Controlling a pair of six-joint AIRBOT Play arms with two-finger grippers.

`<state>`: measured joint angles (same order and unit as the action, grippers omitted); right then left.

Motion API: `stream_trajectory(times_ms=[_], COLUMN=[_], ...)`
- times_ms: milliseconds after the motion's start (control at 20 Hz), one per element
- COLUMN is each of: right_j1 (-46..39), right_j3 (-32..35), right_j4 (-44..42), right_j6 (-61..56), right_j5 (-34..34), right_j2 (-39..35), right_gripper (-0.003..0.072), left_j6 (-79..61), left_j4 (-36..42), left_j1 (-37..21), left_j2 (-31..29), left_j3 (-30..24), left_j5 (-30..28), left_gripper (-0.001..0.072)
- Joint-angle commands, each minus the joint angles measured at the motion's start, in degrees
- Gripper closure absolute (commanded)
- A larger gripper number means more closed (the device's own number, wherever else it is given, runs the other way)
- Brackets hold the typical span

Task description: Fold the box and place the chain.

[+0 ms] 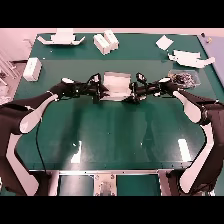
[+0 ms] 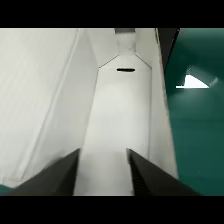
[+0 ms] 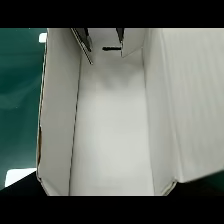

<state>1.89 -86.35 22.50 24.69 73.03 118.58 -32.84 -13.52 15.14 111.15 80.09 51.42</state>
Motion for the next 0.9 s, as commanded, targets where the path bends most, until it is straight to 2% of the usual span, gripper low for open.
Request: stream_trajectory(times_ms=[0,200,300,700,750,850], right_j1=[0.04,0.04,0.04,0.04,0.04,0.04], right_j3=[0.02,0.02,0.02,0.02,0.02,0.02], right_j4=[0.0,0.02,0.0,0.0,0.0,0.0], right_j6=[-0.09,-0.09,-0.09,-0.09,-0.09,-0.09], right_j5=[0.07,0.07,0.07,0.07,0.07,0.07], right_j2=[0.02,0.02,0.02,0.02,0.02,0.02], right_gripper=[0.013,0.013,0.013,0.013,0.013,0.013], left_j6=[1.55,2.4,2.95,3.23,3.28,3.41], left_j4=[-1.25,-1.49,-1.49,-1.51,-1.46,-1.51], left_j1=[-0.66,-0.83,-0.83,-0.83,-0.83,-0.83], left_j2=[0.04,0.04,0.04,0.02,0.02,0.0], left_j3=[-0.09,-0.09,-0.09,-0.09,-0.09,-0.09], left_j5=[0.33,0.2,0.02,0.09,0.0,0.0], left_gripper=[0.0202,0.0201,0.0099,0.0099,0.0025,-0.0009])
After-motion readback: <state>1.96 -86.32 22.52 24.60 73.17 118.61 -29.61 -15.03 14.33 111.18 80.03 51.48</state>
